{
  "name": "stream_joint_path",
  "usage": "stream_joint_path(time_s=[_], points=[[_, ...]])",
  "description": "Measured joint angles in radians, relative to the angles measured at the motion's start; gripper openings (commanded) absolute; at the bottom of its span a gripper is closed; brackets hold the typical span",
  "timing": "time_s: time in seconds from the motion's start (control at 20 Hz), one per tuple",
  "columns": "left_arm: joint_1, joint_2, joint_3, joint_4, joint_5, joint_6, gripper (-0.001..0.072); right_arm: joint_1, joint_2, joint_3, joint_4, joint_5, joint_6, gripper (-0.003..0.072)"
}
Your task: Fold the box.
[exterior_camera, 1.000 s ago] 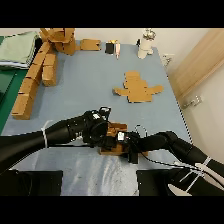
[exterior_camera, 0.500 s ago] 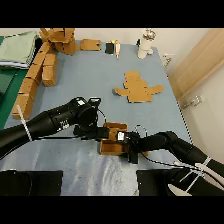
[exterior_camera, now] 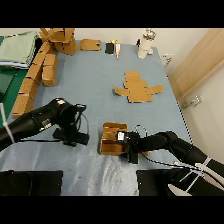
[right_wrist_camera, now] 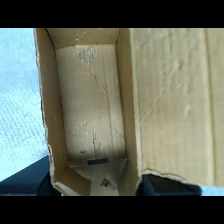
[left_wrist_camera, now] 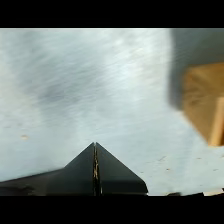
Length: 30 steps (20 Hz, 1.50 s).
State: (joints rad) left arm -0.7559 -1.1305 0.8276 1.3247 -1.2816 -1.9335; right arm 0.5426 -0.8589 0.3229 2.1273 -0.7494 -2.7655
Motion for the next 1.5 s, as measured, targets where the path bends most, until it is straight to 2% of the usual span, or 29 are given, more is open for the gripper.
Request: stream_joint_path(time_s=[0.15, 0.3, 0.35, 0.45, 0.5, 0.75, 0.95, 1.2, 1.5], points=[[0.132, 0.088, -0.13, -0.109, 0.011, 0.277, 0.0014, 0.0, 0.0, 0.0, 0.0, 0.0, 0.0, 0.0517], [0.203, 0.132, -0.189, -0.306, 0.043, 0.753, 0.0015, 0.0, 0.0, 0.0, 0.0, 0.0, 0.0, 0.0517], [0.212, 0.14, -0.2, -0.375, 0.072, 0.911, 0.0044, 0.0, 0.0, 0.0, 0.0, 0.0, 0.0, 0.0517], [0.206, 0.148, -0.212, -0.472, 0.149, 1.154, 0.0662, 0.0, 0.0, 0.0, 0.0, -0.001, 0.0, 0.0517], [0.196, 0.151, -0.216, -0.494, 0.19, 1.241, 0.07, 0.0, 0.0, 0.0, 0.0, -0.001, 0.0, 0.0517], [0.143, 0.154, -0.227, -0.541, 0.357, 1.567, 0.072, 0.0, 0.0, 0.0, 0.0, -0.001, 0.0, 0.0517], [0.13, 0.115, -0.248, -0.597, 0.467, 1.737, 0.072, 0.0, 0.0, 0.0, 0.0, -0.001, 0.0, 0.0517], [0.095, 0.055, -0.266, -0.725, 0.51, 1.962, 0.072, 0.0, 0.0, 0.0, 0.0, -0.001, 0.0, 0.0517], [0.058, -0.007, -0.27, -0.785, 0.541, 2.091, 0.072, 0.0, 0.0, 0.0, 0.0, -0.001, 0.0, 0.0517]])
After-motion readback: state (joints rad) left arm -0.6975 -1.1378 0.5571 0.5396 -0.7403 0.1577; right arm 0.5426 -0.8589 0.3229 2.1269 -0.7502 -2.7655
